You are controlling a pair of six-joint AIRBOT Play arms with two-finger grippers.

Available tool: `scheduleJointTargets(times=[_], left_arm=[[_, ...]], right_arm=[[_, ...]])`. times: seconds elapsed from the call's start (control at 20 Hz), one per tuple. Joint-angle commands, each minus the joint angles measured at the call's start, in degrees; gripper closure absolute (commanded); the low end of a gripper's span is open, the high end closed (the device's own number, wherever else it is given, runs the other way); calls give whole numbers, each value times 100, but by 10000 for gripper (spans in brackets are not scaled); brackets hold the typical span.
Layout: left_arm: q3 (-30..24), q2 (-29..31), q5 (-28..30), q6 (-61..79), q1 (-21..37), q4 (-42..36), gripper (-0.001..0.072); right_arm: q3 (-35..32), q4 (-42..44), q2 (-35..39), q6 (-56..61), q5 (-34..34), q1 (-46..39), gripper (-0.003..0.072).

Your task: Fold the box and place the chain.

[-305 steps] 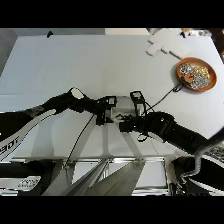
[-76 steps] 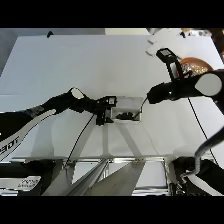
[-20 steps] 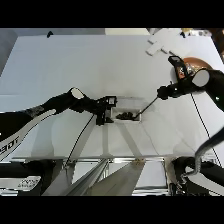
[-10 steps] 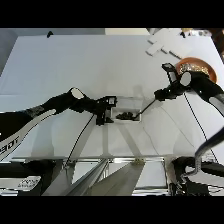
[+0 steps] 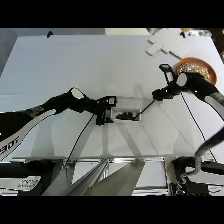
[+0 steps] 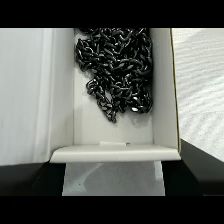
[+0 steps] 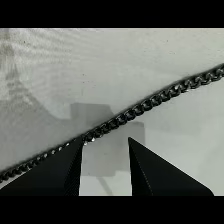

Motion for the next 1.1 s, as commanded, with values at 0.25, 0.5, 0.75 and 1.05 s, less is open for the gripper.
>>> scheduleJointTargets(times=[0.25,0.5,0.75,1.05], left_arm=[[2,2,2,4,2,0,383],[2,2,2,2,2,0,383],[0,2,2,2,2,0,383],[0,2,2,2,2,0,383]], right_arm=[[2,-195,-238,2,9,179,530],[2,-374,160,-216,247,181,666],[-15,-98,1451,-216,901,181,666],[-518,1241,3230,-695,1220,181,665]])
